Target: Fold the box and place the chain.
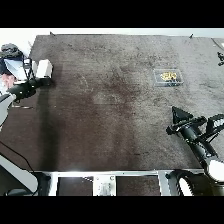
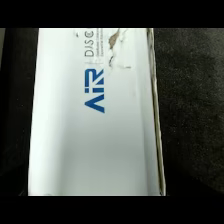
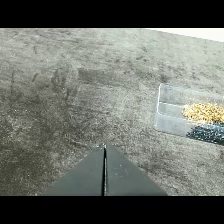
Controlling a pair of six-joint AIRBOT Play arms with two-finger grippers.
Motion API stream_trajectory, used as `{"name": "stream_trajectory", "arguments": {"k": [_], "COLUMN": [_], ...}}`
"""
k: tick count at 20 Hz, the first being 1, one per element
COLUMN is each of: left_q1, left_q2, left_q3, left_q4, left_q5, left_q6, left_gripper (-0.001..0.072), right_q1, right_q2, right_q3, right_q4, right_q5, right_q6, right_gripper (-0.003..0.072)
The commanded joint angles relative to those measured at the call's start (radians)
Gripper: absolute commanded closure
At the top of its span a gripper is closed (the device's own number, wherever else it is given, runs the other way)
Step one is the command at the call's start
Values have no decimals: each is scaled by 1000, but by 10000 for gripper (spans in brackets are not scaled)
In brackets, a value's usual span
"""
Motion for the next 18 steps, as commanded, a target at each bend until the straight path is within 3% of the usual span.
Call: {"name": "stream_trajectory", "arguments": {"k": [1, 2, 3, 7, 8, 9, 15, 18], "left_q1": [1, 1, 1, 2, 2, 1, 2, 2], "left_q2": [-5, -5, -5, -2, -2, -2, 2, 38], "left_q3": [7, 7, 7, 25, 34, 42, 58, 58], "left_q4": [-1, -1, -2, 0, 0, 0, 0, 4], "left_q5": [29, 25, 26, 12, -6, -17, -74, -32], "left_q6": [2, 1, 1, 2, 2, 1, -1, 1], "left_gripper": [667, 353, 160, 157, 117, -11, -11, -11], "right_q1": [-1, 0, -1, -1, 0, -1, -1, -1], "right_q2": [0, 0, 0, 0, 0, 0, 0, 0], "right_q3": [0, 0, 0, 0, 0, 0, 0, 0], "right_q4": [0, 0, 0, 0, 0, 0, 0, 0], "right_q5": [0, 0, 0, 0, 0, 0, -3, -3], "right_q6": [0, 0, 0, 0, 0, 0, 0, 0], "right_gripper": [678, 678, 678, 678, 678, 678, 678, 678]}}
